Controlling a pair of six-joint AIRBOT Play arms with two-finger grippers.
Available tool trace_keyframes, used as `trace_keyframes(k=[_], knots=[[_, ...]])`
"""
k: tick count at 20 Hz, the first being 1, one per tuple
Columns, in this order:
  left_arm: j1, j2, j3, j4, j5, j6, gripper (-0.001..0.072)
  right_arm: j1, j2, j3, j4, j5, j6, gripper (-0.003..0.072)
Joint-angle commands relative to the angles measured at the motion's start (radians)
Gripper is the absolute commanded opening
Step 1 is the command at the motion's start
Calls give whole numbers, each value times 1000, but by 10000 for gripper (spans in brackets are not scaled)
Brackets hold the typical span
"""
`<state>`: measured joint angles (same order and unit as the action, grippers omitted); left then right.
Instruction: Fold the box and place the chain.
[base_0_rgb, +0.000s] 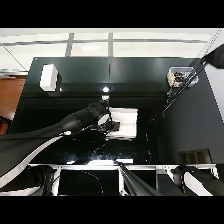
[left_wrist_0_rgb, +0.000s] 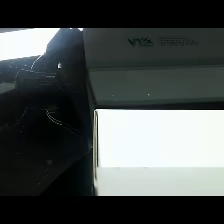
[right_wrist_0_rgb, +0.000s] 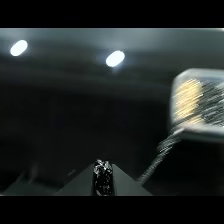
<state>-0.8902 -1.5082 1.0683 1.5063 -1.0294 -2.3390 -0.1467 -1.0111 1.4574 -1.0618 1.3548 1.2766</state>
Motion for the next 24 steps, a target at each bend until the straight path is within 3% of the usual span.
trace_keyframes(k=[1, 10, 14, 24], knots=[[0, 0, 0, 2, 0, 0, 32, 55, 19, -113, 112, 68, -22, 42], [0, 0, 0, 3, -4, 1, 33, 321, 19, -238, 230, 98, -36, 42], [0, 1, 0, 0, -6, 1, 32, 342, 23, -238, 351, 133, -40, 42], [0, 2, 23, 85, -100, -79, 30, 377, 28, -238, 349, 211, -48, 42]])
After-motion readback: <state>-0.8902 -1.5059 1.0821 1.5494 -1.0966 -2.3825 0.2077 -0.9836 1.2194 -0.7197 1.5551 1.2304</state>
